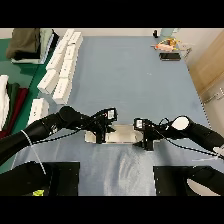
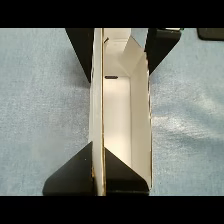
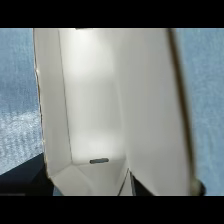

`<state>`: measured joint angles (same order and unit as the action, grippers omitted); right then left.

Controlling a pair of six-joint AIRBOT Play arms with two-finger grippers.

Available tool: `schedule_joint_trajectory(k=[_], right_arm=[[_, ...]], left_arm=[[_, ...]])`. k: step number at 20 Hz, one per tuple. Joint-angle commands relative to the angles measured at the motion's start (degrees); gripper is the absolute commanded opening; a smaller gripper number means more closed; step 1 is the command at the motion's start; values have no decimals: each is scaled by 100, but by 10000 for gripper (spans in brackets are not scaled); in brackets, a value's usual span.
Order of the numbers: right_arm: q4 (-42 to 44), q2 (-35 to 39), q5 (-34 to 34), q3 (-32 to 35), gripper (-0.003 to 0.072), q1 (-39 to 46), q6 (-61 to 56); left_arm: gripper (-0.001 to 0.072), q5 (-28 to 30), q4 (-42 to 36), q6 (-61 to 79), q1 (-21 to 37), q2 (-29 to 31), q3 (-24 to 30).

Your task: Fold the box.

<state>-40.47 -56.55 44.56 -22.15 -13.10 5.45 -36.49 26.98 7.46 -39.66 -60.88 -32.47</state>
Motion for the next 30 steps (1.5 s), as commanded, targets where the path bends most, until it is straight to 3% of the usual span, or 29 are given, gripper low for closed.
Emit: schedule_joint_trajectory(k=[1, 4, 5, 6, 7, 12, 14, 30], right_arm=[[0, -90, 2, 4, 658, 4, 70], [-4, -133, 2, 9, 654, 4, 105], [-33, -133, 2, 9, 597, 7, 105], [-68, -133, 20, 11, 481, 39, 103], [-63, -131, 22, 35, 479, 85, 107], [-61, -125, -2, 70, 498, 98, 107], [-61, -125, -2, 70, 594, 98, 107], [361, -127, 61, 85, 594, 98, 407]], left_arm=[[15, 0, 2, 2, 0, -2, -2], [15, 2, 2, 2, 0, -2, -2], [15, 2, 2, 2, 0, -2, -2], [15, 2, 2, 2, 0, -2, -2], [15, 0, 2, 2, 0, -2, -2], [15, 2, 2, 2, 0, -2, -2], [15, 0, 2, 2, 0, -2, -2], [15, 2, 2, 2, 0, -2, -2]])
